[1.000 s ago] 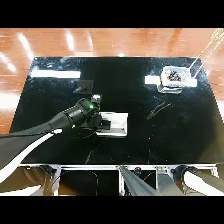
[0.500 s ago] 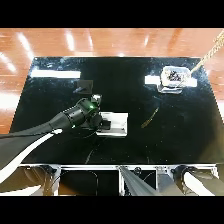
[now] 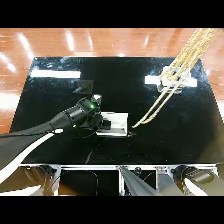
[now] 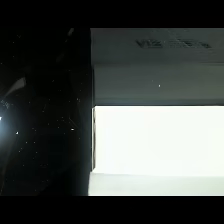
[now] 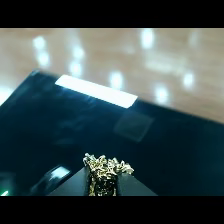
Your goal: Fold the box and place the chain.
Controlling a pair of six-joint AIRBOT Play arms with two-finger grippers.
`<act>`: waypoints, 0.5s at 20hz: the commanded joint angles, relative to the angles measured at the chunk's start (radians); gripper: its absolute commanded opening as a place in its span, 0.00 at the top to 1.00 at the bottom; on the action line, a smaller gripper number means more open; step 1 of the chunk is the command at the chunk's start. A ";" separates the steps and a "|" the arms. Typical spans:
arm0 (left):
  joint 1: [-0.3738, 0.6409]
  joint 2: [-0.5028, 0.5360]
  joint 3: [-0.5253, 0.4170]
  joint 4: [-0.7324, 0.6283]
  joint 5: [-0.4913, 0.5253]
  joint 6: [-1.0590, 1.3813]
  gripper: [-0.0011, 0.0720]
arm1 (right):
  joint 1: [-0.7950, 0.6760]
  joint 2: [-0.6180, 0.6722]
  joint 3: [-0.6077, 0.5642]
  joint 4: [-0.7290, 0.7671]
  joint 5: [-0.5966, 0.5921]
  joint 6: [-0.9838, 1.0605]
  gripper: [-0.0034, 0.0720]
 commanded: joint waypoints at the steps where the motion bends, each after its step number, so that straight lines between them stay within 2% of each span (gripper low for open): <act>1: 0.000 -0.002 -0.001 0.000 -0.003 0.000 0.95 | 0.119 0.008 -0.013 -0.004 0.008 0.017 0.94; 10: 0.000 -0.002 -0.001 0.000 -0.004 0.000 0.95 | 0.183 0.008 -0.013 0.040 0.033 0.019 0.94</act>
